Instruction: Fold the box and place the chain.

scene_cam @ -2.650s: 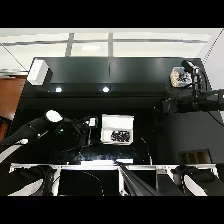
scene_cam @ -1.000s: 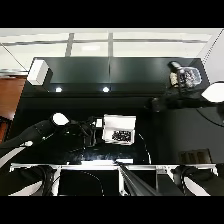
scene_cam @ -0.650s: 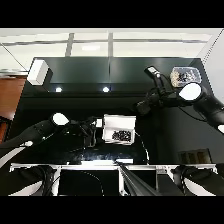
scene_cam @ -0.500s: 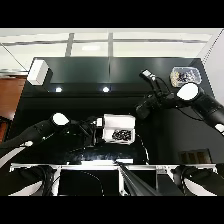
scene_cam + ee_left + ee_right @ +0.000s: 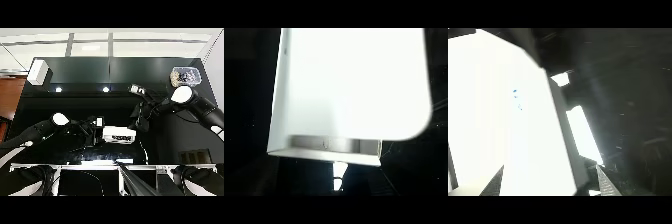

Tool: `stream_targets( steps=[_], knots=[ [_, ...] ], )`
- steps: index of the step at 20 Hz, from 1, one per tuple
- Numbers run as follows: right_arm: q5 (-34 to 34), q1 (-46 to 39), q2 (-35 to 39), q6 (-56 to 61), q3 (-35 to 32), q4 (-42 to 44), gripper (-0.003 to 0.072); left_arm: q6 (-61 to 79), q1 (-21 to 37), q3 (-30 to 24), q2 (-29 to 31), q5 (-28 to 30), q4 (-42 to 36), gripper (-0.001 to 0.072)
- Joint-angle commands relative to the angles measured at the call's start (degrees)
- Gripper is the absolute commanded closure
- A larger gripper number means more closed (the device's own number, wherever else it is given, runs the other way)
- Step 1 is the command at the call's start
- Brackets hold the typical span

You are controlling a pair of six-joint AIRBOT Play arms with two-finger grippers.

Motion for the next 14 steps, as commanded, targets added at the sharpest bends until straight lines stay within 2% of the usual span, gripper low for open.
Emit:
stream_targets(
  steps=[1,7,10,12,14],
  knots=[
    [-0.1,2.9,0.0,-1.7,-1.9,-1.1,-0.0021,0.0,0.0,0.0,0.0,0.0,0.0,0.0249],
    [-0.1,3.4,0.3,-1.0,-3.0,-1.2,-0.0012,0.0,0.0,0.0,0.0,0.0,0.0,0.0249],
    [1.2,3.4,3.1,3.0,-3.0,-5.2,-0.0011,0.0,0.0,0.0,0.0,0.0,0.0,0.025],
    [2.0,3.4,4.5,4.4,-3.4,-6.5,0.0023,0.0,0.0,0.0,0.0,0.0,0.0,0.0249],
    [0.0,3.4,4.9,4.4,-4.5,-6.3,0.0024,0.0,0.0,0.0,0.0,0.0,0.0,0.0249]
  ],
)
